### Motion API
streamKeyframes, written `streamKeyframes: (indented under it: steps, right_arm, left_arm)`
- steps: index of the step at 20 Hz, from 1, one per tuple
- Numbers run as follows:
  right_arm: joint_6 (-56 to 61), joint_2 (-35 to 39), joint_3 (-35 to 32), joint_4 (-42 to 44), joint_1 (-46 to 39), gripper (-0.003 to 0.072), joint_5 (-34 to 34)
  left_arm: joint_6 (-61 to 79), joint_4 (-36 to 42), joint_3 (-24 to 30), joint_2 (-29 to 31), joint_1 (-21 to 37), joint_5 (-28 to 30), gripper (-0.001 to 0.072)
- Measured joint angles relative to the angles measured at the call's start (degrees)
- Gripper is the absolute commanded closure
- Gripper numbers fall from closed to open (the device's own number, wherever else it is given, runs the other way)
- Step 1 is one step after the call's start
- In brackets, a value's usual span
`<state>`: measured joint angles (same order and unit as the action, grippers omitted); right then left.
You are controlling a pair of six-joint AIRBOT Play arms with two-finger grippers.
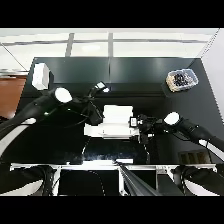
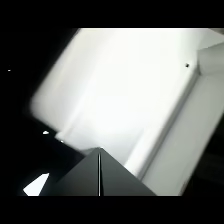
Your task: Fold the box and place the chain.
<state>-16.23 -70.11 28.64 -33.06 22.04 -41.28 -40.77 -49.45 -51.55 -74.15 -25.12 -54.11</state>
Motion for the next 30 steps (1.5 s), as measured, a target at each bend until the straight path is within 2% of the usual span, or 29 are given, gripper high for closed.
streamKeyframes:
  steps: [4,5,7,8,13,17,21,22,24,25,29,30]
  right_arm:
    - [0.0,0.0,0.0,0.0,0.0,0.0505,0.0]
    - [0.0,0.0,0.0,0.0,0.0,0.0505,0.0]
    - [0.0,0.0,0.0,0.0,0.0,0.0505,0.0]
    - [0.0,0.0,0.0,0.0,0.0,0.0505,0.0]
    - [0.0,0.0,0.0,0.0,0.0,0.0506,0.0]
    - [0.0,0.0,0.0,0.0,0.0,0.0505,0.0]
    - [0.0,0.0,0.0,0.0,0.0,0.0505,0.0]
    - [0.0,0.0,0.0,0.0,0.0,0.0505,0.0]
    - [0.0,0.0,0.0,0.0,0.0,0.0505,0.0]
    - [0.0,0.0,0.0,0.0,0.0,0.0505,0.0]
    - [0.0,0.0,0.0,-0.1,0.0,0.0505,0.0]
    - [0.0,0.0,0.0,-0.1,0.0,0.0505,0.0]
  left_arm:
    - [-1.0,-0.1,5.0,10.2,6.4,-3.6,0.0674]
    - [0.0,0.5,7.0,12.1,7.7,-3.7,0.0562]
    - [7.1,1.2,10.6,14.8,8.8,-5.2,0.0108]
    - [13.0,1.3,12.1,15.6,8.7,-6.1,0.0002]
    - [33.4,-1.5,15.3,14.9,3.1,-2.0,0.0002]
    - [38.2,-4.1,15.8,11.0,-1.6,4.3,0.0002]
    - [39.8,-0.9,16.0,8.3,-3.7,8.9,0.0029]
    - [40.0,0.3,16.0,8.1,-3.9,9.6,0.0065]
    - [40.2,1.8,16.0,7.7,-4.3,10.1,0.0308]
    - [40.2,2.3,16.0,7.6,-4.5,10.2,0.0382]
    - [40.1,3.3,16.0,7.4,-4.7,9.0,0.0383]
    - [39.8,3.5,16.0,7.4,-4.8,8.5,0.0434]
